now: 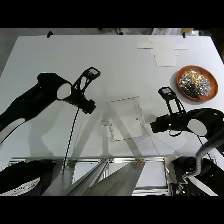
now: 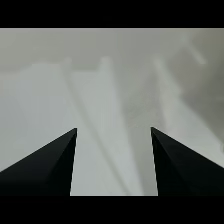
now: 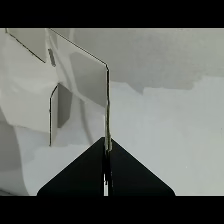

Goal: Fold the box and place the chain.

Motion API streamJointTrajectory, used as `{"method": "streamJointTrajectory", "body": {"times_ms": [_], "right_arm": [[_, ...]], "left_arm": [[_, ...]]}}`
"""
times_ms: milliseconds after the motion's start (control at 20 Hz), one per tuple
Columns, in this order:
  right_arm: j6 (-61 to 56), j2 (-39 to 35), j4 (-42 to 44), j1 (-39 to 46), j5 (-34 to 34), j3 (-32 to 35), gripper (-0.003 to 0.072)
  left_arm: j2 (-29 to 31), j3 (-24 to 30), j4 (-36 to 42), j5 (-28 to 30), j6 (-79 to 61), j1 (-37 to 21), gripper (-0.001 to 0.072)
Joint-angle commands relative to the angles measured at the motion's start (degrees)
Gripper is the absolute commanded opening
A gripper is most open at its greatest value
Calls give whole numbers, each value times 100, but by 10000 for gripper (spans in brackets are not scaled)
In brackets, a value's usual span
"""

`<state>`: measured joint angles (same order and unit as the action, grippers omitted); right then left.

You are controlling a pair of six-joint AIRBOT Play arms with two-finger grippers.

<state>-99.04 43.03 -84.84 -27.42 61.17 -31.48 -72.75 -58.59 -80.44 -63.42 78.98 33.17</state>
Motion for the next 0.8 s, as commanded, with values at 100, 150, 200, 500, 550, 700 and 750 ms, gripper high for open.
{"method": "streamJointTrajectory", "body": {"times_ms": [100,150,200,500,550,700,750], "right_arm": [[-13,-4,2,-13,-15,4,18],[-13,-4,2,-13,-15,4,18],[-13,-4,2,-13,-17,4,18],[-13,-4,4,-13,-39,4,18],[-13,-4,4,-13,-39,4,18],[-13,-4,4,-13,-39,4,18],[-13,-4,4,-13,-37,4,18]], "left_arm": [[-837,2,4166,-638,-3842,-946,516],[-970,2,4301,-767,-4035,-1029,516],[-1069,2,4312,-831,-4168,-1069,516],[-1335,2,5007,-643,-5265,-1051,518],[-1386,2,5027,-625,-5309,-1051,538],[-1495,2,5001,-669,-5307,-1056,577],[-1493,2,4986,-669,-5313,-1062,577]]}}
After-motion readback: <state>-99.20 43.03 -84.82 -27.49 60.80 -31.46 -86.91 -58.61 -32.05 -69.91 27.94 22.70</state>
